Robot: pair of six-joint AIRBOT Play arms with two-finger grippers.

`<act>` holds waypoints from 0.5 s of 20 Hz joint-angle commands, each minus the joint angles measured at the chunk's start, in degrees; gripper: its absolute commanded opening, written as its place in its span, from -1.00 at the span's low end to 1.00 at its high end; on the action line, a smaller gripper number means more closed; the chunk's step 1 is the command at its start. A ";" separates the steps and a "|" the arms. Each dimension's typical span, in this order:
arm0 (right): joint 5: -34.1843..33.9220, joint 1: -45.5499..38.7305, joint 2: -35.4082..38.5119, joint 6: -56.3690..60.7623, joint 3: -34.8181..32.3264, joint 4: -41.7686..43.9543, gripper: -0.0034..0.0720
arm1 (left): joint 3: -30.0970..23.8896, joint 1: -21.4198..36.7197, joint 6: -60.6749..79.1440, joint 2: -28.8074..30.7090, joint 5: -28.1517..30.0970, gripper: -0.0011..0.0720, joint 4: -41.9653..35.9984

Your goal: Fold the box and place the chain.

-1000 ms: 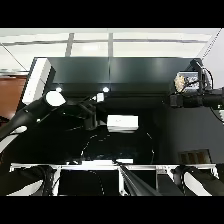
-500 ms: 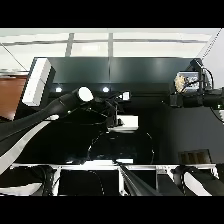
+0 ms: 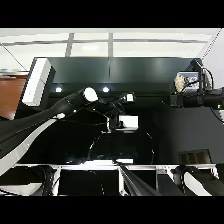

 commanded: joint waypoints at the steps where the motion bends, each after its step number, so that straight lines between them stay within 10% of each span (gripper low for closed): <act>1: 0.00 -0.02 0.02 0.00 0.00 0.04 -0.88 | 0.09 -0.96 -0.02 -0.13 -0.63 0.96 1.33; 10: 0.00 -0.02 0.02 0.00 0.00 0.04 -0.88 | 0.07 -6.51 -7.15 -1.64 6.67 0.97 16.79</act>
